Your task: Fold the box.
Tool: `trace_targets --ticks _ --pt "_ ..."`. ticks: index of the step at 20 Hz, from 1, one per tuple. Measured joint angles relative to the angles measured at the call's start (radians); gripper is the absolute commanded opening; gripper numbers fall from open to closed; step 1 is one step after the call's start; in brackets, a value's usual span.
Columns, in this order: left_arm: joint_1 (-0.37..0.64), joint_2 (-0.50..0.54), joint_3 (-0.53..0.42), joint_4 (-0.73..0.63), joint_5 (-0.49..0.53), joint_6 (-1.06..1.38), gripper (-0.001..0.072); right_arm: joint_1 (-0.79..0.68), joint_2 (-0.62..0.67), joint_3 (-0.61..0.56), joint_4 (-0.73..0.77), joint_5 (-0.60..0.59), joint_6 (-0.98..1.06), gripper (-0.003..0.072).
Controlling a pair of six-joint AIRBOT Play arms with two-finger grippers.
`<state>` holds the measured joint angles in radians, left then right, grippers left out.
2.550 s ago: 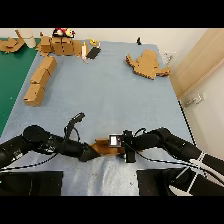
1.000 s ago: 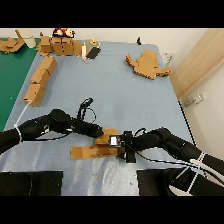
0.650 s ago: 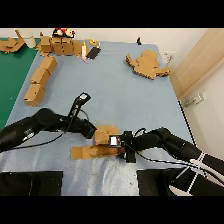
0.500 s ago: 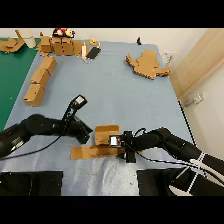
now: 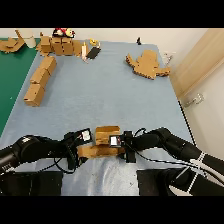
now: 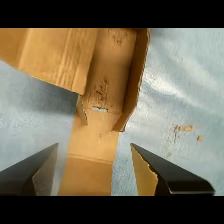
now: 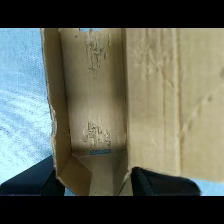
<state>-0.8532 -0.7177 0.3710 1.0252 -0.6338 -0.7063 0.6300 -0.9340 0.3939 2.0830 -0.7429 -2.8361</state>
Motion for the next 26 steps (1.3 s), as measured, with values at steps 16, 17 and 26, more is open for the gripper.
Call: trace_targets --ticks 16,17,26 --pt "-0.069 -0.173 0.064 -0.023 0.056 0.112 0.0356 0.0 0.0 0.0 0.0 0.0 0.0 0.053" --pt "-0.078 -0.175 0.065 -0.024 0.058 0.115 0.0326 0.0 0.0 0.0 0.0 0.0 0.0 0.053" --pt "-0.099 -0.224 0.066 -0.012 0.152 0.13 0.0139 0.0 0.0 0.0 0.0 0.0 0.0 0.053"
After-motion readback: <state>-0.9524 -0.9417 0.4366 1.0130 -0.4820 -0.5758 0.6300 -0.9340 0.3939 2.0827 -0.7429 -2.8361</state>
